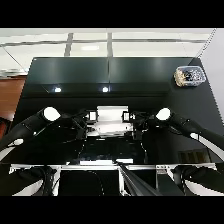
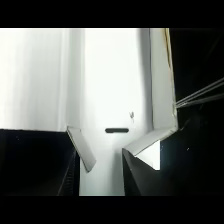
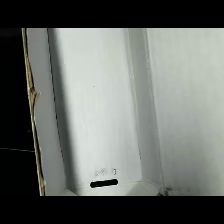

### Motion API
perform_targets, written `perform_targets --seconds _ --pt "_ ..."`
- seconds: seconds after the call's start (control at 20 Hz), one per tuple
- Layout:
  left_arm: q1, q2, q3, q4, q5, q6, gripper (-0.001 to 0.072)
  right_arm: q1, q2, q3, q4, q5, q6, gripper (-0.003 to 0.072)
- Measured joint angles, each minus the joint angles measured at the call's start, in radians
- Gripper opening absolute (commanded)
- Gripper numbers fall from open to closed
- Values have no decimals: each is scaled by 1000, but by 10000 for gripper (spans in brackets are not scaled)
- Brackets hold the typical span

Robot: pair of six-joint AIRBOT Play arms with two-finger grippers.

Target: Fold the box and place the chain.

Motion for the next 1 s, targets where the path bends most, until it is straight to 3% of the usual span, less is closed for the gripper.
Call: perform_targets --seconds 0.35,0.4,0.45,0.9,0.95,1.0 --pt "-44 -5 5 -55 -14 -12 342 0 0 0 -5 5 -1 199" --pt "-50 -6 5 -70 -17 -13 267 0 0 0 -4 3 1 199" --pt "-54 -6 5 -76 -25 -13 239 0 -1 0 4 0 3 199" --pt "-63 -49 5 -175 20 -51 235 0 -1 0 2 -2 2 199" --pt "-63 -58 5 -190 23 -55 207 0 -1 0 2 -2 2 199" --pt "-63 -63 5 -200 24 -55 104 0 -1 0 2 -2 2 199"
